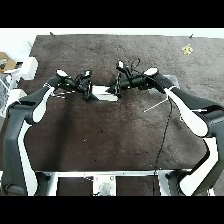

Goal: Fold the box and place the chain.

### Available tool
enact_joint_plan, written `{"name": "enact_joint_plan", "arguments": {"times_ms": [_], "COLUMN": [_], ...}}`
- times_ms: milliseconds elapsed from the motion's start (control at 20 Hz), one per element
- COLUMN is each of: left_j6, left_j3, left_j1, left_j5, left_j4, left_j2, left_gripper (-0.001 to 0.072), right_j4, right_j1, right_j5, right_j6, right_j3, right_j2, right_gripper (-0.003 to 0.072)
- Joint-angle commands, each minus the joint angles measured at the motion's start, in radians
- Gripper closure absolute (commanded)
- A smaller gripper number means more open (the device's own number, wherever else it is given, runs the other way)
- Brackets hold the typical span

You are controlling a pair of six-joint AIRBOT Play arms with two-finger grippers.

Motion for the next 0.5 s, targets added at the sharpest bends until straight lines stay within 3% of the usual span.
{"name": "enact_joint_plan", "arguments": {"times_ms": [0, 200, 450], "left_j6": [0.000, 0.000, 0.000], "left_j3": [0.000, 0.000, 0.000], "left_j1": [0.000, 0.000, 0.000], "left_j5": [0.000, 0.000, 0.000], "left_j4": [0.000, 0.000, 0.000], "left_j2": [0.000, 0.000, 0.000], "left_gripper": [0.0298, 0.0299, 0.0298], "right_j4": [-0.002, -0.045, -0.045], "right_j1": [0.002, -0.001, -0.004], "right_j5": [-0.014, -0.110, -0.114], "right_j6": [-0.014, -0.038, -0.047], "right_j3": [0.000, 0.001, 0.004], "right_j2": [-0.014, -0.015, 0.009], "right_gripper": [0.0339, 0.0340, 0.0372]}}
